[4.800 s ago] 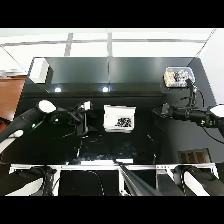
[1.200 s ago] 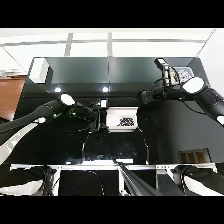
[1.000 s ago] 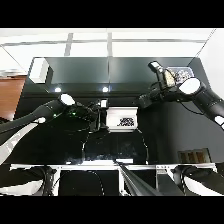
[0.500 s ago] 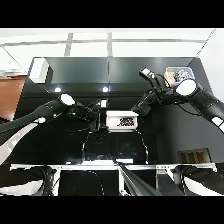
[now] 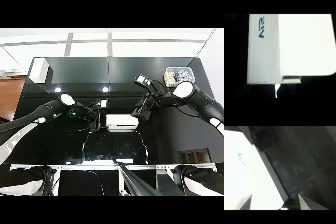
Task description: Fold the box and place the chain.
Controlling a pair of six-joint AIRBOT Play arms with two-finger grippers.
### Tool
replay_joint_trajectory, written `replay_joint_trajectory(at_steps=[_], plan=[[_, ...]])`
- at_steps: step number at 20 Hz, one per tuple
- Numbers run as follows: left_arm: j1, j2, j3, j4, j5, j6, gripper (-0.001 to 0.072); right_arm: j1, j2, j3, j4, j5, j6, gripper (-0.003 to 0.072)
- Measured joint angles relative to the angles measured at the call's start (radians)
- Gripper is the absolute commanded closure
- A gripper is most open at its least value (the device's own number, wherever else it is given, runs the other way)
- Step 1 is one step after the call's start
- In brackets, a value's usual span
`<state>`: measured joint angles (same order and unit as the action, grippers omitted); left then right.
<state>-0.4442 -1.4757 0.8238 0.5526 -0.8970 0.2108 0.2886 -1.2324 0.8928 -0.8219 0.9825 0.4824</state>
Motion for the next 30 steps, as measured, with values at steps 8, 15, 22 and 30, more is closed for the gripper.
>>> replay_joint_trajectory(at_steps=[8, 15, 22, 30], plan=[[0.0, 0.0, 0.0, 0.0, 0.0, 0.0, 0.025, 0.069, -0.011, -0.001, 0.002, 0.044, -0.14, 0.0017], [0.0, 0.0, 0.0, 0.0, 0.0, 0.0, 0.0251, 0.087, -0.011, -0.001, 0.011, 0.088, -0.172, 0.0017], [0.0, 0.0, 0.0, 0.0, 0.0, 0.0, 0.025, 0.089, -0.011, -0.001, 0.002, 0.061, -0.187, 0.0322], [0.0, 0.0, 0.0, -0.002, 0.006, -0.003, 0.025, 0.089, -0.011, 0.002, -0.005, 0.042, -0.159, 0.0463]])
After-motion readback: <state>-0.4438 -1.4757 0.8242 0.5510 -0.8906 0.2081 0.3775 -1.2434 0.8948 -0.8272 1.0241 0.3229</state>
